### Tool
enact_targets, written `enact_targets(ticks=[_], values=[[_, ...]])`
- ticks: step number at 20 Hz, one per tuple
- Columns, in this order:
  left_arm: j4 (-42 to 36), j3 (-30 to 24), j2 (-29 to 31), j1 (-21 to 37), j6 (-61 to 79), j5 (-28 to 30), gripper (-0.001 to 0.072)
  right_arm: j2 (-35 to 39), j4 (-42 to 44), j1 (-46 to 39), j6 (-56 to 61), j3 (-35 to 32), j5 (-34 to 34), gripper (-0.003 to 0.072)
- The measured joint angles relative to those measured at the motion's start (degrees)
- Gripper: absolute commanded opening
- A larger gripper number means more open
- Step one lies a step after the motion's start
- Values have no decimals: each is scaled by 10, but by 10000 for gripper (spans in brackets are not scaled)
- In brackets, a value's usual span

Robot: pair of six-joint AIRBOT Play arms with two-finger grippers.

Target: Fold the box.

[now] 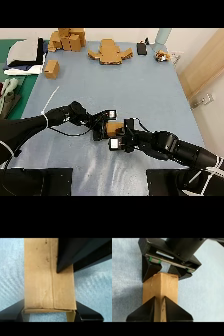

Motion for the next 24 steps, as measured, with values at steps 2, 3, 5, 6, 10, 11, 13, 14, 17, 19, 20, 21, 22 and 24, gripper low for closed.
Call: enact_targets(ticks=[2,3,5,6,10,11,13,14,17,19,20,21,22,24], values=[[0,0,0,0,0,0,514,0,0,0,0,0,0,149],[0,0,0,0,0,0,514,0,0,0,0,0,0,149],[0,0,0,0,0,0,514,1,0,0,0,1,0,149],[0,0,0,0,0,0,514,3,0,0,0,1,0,149],[0,0,0,0,0,0,514,19,2,1,0,2,-1,172],[0,0,0,0,0,0,514,24,2,1,0,2,-1,171],[0,0,0,0,0,0,514,33,2,1,0,2,-2,167],[0,0,0,0,0,0,514,37,3,1,0,2,-4,166],[0,0,0,0,0,0,513,42,4,1,0,2,-4,165],[0,0,0,0,0,0,514,43,4,1,0,2,-5,164],[0,0,0,0,0,0,514,42,4,1,0,2,-5,163],[0,0,0,0,0,0,513,40,4,1,0,2,-5,160],[0,0,0,0,0,0,514,38,4,1,0,2,-5,158],[0,0,0,0,0,0,514,34,4,1,0,2,-5,117]])
